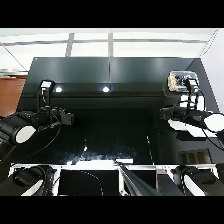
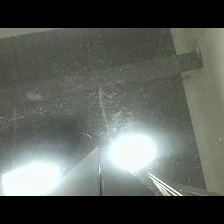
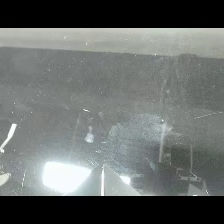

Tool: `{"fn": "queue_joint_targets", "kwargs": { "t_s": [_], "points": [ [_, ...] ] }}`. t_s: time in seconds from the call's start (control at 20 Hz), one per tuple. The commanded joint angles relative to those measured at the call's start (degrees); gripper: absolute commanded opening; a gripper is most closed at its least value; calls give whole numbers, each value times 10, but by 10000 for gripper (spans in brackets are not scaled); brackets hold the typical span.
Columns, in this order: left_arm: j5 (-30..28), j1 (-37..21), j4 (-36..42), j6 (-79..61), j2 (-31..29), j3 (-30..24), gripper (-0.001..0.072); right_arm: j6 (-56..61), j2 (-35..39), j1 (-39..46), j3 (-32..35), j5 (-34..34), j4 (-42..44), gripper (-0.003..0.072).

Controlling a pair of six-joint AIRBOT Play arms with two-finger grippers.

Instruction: Fold the box and place the chain.

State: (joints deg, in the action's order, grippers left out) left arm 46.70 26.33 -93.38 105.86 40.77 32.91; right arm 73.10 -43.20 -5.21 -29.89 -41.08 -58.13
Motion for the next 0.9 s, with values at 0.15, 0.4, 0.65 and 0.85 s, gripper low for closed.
{"fn": "queue_joint_targets", "kwargs": {
  "t_s": [0.15,0.4,0.65,0.85],
  "points": [
    [0,0,0,0,0,0,32,0,0,0,0,0,0,12],
    [0,0,0,0,0,0,31,0,0,0,0,0,0,12],
    [-2,0,0,0,0,0,31,0,0,0,0,0,0,12],
    [-57,0,25,0,1,-1,31,0,0,0,0,5,28,12]
  ]
}}
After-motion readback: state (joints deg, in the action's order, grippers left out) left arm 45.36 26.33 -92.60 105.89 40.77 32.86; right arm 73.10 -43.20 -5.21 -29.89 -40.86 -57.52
